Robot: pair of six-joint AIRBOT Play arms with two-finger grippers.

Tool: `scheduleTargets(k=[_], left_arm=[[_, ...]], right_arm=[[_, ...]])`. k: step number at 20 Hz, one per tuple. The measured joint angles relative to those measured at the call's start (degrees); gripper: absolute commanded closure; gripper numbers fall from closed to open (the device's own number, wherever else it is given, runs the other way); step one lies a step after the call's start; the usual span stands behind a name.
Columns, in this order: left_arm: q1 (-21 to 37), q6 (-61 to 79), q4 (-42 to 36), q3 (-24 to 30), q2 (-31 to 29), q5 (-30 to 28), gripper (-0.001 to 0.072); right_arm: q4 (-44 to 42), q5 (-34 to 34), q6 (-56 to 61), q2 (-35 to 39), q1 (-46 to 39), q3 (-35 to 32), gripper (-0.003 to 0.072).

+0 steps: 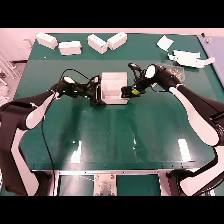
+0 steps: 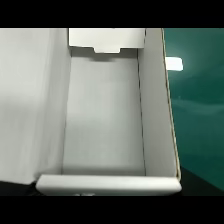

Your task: Fold the box and place the chain.

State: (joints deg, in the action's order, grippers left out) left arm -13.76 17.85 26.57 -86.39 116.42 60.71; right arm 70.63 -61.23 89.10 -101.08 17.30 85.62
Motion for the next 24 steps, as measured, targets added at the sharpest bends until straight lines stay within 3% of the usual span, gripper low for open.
scheduleTargets(k=[10, 17, 19, 24], left_arm=[[0.02, 0.00, 0.00, 0.00, 0.00, -0.02, 0.0245], [0.00, 0.00, 0.00, 0.00, 0.00, -0.04, 0.0245], [0.00, 0.02, 0.00, 0.00, 0.00, -0.04, 0.0245], [0.02, 0.00, -0.02, 0.00, 0.00, -0.07, 0.0245]], right_arm=[[7.85, 0.11, 7.78, -0.55, 3.19, 2.49, 0.0287], [11.76, -3.39, 10.91, -4.33, 5.22, 6.38, 0.0290], [13.07, -4.57, 11.80, -4.94, 5.53, 7.39, 0.0335], [15.54, -6.40, 13.66, -5.68, 5.79, 8.48, 0.0352]])
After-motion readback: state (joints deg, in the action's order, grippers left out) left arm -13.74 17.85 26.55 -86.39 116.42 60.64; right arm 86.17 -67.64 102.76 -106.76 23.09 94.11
